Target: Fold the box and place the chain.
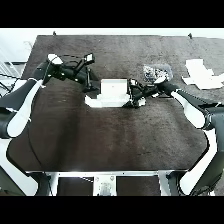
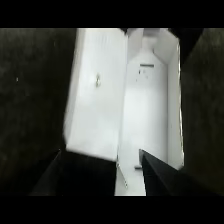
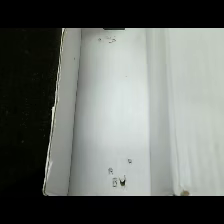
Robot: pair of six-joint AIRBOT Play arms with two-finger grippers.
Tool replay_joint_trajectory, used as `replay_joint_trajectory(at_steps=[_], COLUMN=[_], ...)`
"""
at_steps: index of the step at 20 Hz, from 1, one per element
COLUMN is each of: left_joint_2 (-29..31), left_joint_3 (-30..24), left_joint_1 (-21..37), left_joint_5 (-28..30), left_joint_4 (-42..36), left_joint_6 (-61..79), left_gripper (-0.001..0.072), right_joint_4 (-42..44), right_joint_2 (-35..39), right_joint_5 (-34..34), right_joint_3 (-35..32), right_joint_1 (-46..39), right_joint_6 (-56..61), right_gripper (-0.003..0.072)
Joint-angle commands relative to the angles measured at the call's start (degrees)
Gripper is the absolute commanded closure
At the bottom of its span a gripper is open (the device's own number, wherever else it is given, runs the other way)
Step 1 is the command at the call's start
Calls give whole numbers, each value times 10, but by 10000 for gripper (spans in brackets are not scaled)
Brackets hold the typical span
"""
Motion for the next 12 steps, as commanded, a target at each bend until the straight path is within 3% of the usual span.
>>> replay_joint_trajectory(at_steps=[1,5,9,12], left_joint_2=[2,-1,-4,-17], left_joint_3=[4,1,-19,-21], left_joint_1=[10,-7,-27,-32], left_joint_5=[-47,-40,5,5], left_joint_4=[68,114,125,115], left_joint_6=[-35,-46,-42,-37], left_gripper=[121,121,121,121], right_joint_4=[1,1,1,1], right_joint_2=[0,0,0,0], right_joint_5=[0,0,0,0], right_joint_3=[0,0,0,0], right_joint_1=[0,0,0,0], right_joint_6=[0,0,0,0], right_gripper=[102,102,102,102])
